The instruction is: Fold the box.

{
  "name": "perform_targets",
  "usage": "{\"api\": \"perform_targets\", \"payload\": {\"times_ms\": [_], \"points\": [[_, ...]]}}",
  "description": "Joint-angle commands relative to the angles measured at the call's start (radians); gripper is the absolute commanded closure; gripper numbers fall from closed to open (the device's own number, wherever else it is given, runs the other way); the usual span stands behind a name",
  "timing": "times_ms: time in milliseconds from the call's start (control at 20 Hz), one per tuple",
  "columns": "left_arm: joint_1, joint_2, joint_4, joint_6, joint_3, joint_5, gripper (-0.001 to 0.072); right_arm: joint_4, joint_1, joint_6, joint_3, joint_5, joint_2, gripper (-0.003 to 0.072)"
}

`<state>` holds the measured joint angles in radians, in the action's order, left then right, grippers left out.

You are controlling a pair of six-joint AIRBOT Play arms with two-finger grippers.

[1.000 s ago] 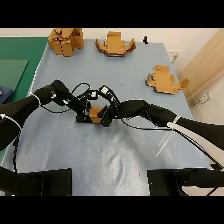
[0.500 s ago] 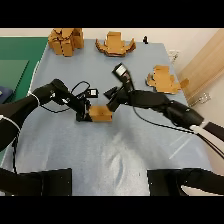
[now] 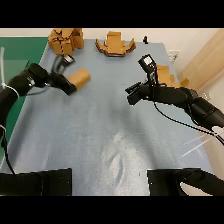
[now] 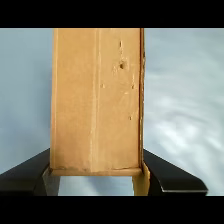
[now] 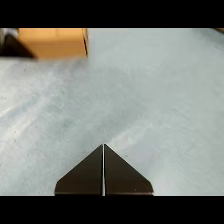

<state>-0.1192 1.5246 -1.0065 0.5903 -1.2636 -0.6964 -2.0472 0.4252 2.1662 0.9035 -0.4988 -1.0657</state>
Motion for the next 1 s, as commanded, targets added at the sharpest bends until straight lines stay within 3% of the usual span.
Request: {"api": "perform_targets", "payload": {"times_ms": [0, 200, 350, 450, 700, 950], "points": [[0.125, 0.111, -0.282, 0.372, -0.194, 0.083, 0.0698, 0.035, -0.012, -0.039, -0.001, -0.027, 0.007, 0.0678], [0.197, 0.386, -0.295, 0.451, -0.527, -0.043, 0.0698, 0.035, -0.012, -0.044, -0.001, -0.034, 0.005, 0.0678], [0.202, 0.528, -0.295, 0.526, -0.700, -0.056, 0.0698, 0.035, -0.013, -0.075, -0.001, -0.034, 0.005, 0.0678], [0.198, 0.613, -0.296, 0.554, -0.802, -0.127, 0.0698, 0.035, -0.013, -0.083, -0.001, -0.034, 0.005, 0.0679], [0.199, 0.681, -0.294, 0.613, -0.804, -0.172, 0.0698, 0.035, -0.013, -0.099, -0.001, -0.053, 0.005, 0.0678], [0.201, 0.680, -0.291, 0.615, -0.799, -0.170, 0.0691, 0.034, -0.012, -0.119, -0.001, -0.104, -0.005, 0.0678]]}}
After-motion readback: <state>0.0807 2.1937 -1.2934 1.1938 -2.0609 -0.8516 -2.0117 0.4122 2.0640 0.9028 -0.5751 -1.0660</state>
